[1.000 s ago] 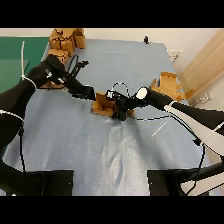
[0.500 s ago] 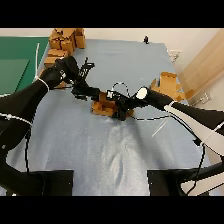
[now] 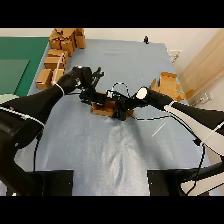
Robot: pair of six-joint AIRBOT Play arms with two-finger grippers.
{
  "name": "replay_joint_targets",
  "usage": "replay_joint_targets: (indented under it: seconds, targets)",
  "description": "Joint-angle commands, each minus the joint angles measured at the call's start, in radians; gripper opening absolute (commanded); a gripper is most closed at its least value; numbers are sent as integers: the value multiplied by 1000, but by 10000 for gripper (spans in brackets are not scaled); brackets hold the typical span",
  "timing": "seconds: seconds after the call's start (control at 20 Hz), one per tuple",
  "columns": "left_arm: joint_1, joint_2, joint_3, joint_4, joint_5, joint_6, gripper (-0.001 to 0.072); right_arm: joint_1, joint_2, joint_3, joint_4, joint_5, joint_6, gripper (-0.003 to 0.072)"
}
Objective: Fold the box.
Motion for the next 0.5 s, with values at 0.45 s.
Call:
replay_joint_targets:
  seconds: [0.45]
  targets:
    - [-50,-38,1,233,-14,-212,615,-1,0,0,0,0,1,510]
